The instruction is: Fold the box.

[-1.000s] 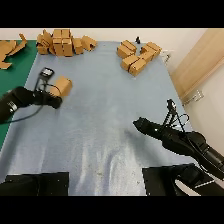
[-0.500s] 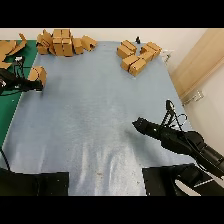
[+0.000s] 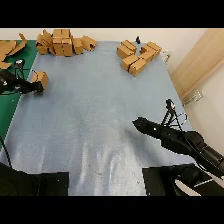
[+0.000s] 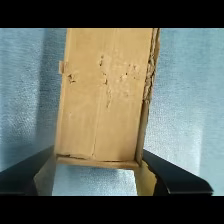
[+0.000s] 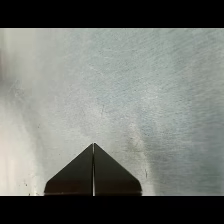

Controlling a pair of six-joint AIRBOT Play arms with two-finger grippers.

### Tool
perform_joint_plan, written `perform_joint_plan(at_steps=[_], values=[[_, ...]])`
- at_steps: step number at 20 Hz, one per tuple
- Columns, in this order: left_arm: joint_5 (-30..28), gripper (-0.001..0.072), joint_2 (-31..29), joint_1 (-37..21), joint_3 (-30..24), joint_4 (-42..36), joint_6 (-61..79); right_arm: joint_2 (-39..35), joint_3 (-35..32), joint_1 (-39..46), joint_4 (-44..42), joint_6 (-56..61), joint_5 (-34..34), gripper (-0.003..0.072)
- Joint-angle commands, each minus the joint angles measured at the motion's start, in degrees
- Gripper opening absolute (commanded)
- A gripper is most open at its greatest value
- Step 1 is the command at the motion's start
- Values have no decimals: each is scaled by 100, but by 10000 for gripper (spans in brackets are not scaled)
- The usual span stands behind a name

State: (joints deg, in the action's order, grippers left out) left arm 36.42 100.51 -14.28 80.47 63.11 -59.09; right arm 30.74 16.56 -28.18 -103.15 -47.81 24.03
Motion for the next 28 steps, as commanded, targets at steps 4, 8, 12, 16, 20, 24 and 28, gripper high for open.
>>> perform_joint_plan(at_steps=[4, 8, 12, 16, 20, 24, 28], values=[[1912, 703, -179, -295, 765, 11, -92, 2, 4, 0, 11, 2, 9, 5], [2769, 701, -579, -293, 1078, -11, -85, 2, 4, 0, -85, 0, 37, 4], [3279, 13, -964, -256, 1113, -688, -17, 4, 37, 0, -116, -4, 70, 5], [3775, 10, -1156, 472, 1056, -1274, -33, 308, 575, 35, 267, -46, 463, 4], [3165, 8, -1762, 1998, 413, -905, -208, 1860, 2199, 85, 332, -1342, 1773, 4], [2441, 8, -2651, 3147, -833, -647, -669, 3467, 3713, 83, 254, -2245, 2330, 4], [1784, 10, -3014, 3716, -1622, -649, -960, 4282, 4387, 46, -251, -2887, 2323, 5]])
